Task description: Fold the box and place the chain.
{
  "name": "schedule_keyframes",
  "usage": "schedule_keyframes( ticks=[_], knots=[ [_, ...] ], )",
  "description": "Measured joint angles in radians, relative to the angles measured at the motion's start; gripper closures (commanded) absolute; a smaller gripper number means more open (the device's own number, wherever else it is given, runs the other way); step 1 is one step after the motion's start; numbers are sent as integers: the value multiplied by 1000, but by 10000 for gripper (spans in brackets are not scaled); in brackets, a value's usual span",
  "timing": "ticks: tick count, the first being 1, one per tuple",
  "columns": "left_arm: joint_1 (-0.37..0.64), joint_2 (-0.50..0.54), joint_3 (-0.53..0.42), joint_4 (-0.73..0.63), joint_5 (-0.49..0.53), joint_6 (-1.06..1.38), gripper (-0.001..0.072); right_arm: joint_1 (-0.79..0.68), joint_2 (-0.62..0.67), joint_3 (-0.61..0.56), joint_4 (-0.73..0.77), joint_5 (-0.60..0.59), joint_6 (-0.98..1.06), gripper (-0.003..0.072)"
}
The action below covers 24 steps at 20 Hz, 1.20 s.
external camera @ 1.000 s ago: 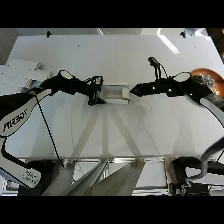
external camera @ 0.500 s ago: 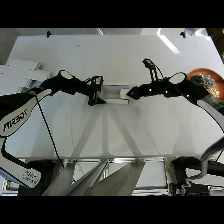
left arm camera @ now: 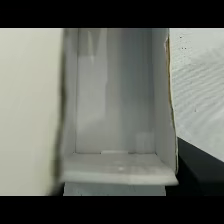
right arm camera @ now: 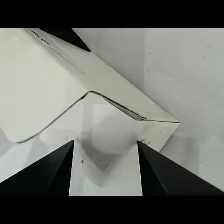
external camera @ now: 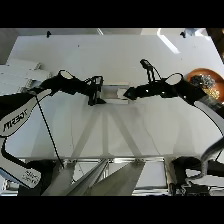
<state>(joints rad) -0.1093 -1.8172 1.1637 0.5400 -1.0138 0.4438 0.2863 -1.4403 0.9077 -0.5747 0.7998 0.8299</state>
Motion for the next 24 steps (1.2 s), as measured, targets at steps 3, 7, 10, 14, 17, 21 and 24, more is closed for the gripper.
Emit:
schedule_keyframes(
  ticks=[3, 7, 10, 14, 17, 21, 24],
  knots=[
    [0, 0, 0, 0, 0, 1, 414, 33, 0, 0, -88, -41, 105, 290],
    [0, 0, 0, 0, 1, 0, 414, 66, 1, 1, -257, -101, 305, 288],
    [-1, 0, 0, 0, 1, 0, 414, 86, -2, -1, -355, -129, 407, 289],
    [-1, 0, 0, 0, 1, 0, 414, 107, 0, 0, -396, -218, 502, 291],
    [-1, 0, 0, 0, 1, 0, 414, 123, 0, 1, -443, -254, 568, 292],
    [-1, 0, 0, -1, 1, 0, 414, 155, -3, 24, -623, -250, 740, 292],
    [-1, 0, 0, -1, 1, 0, 414, 187, -20, 63, -800, -181, 880, 292]
  ],
)
